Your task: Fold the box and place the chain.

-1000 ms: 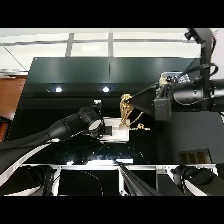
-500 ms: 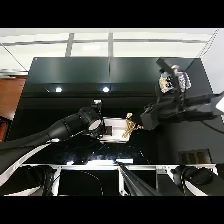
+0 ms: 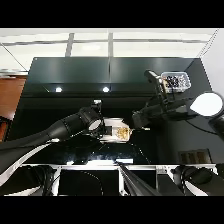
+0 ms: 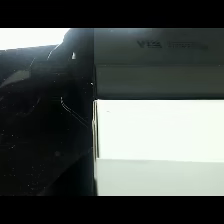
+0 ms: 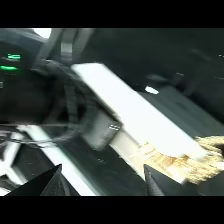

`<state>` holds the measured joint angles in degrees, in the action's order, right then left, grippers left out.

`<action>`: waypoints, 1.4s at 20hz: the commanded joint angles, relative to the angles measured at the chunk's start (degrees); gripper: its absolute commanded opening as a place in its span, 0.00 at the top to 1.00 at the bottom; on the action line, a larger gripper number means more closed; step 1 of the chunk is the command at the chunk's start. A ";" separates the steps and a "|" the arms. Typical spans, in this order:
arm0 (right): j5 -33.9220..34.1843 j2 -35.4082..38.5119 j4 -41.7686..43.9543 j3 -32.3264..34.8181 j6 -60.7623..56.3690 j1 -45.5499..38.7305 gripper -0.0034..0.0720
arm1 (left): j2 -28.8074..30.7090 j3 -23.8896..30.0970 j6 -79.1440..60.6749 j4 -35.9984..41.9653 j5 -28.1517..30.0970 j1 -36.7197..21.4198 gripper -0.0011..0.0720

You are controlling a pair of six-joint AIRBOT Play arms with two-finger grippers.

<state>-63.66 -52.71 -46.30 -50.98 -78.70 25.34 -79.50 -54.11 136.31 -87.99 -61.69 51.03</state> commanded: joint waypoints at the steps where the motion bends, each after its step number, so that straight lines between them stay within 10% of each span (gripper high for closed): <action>1: -6.27 0.44 -10.29 0.24 8.33 -9.40 0.16 | 0.00 -0.02 -0.02 0.00 0.00 -0.04 0.95; 3: -2.08 0.42 -22.80 5.40 10.67 -15.43 0.16 | 0.00 -0.02 0.00 0.00 -0.02 -0.04 0.95; 10: 19.87 0.20 -3.69 25.81 64.65 -10.73 0.05 | 0.00 -0.02 0.00 0.04 -0.09 -0.04 0.95; 17: 22.99 -8.52 5.18 25.62 90.33 -9.62 0.05 | 0.00 -0.02 0.00 0.13 -0.09 -0.04 0.95; 28: 24.06 -17.44 5.20 19.91 95.58 -13.44 0.05 | 0.00 -0.02 0.00 0.13 -0.09 -0.04 0.95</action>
<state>-40.10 -68.25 -40.58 -30.17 15.35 12.82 -79.50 -54.11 136.31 -87.83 -61.80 51.03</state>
